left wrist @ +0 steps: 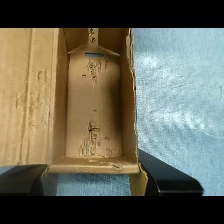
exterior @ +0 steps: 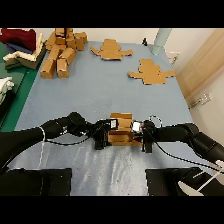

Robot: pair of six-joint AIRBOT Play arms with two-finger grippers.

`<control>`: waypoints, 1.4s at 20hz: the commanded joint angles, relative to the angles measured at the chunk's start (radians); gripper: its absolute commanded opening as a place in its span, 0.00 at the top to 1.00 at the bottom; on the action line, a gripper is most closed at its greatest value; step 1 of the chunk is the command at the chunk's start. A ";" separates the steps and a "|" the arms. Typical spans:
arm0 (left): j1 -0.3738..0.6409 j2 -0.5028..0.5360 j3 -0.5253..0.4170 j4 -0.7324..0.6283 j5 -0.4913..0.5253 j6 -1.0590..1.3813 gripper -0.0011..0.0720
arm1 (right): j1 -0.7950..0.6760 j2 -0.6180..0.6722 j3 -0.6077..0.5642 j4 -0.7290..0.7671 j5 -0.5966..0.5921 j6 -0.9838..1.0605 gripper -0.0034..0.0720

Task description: Fold the box.

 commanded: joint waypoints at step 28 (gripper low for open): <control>0.001 0.000 0.001 0.000 0.000 0.000 0.45 | 0.048 -0.105 0.000 0.123 0.064 -0.112 0.33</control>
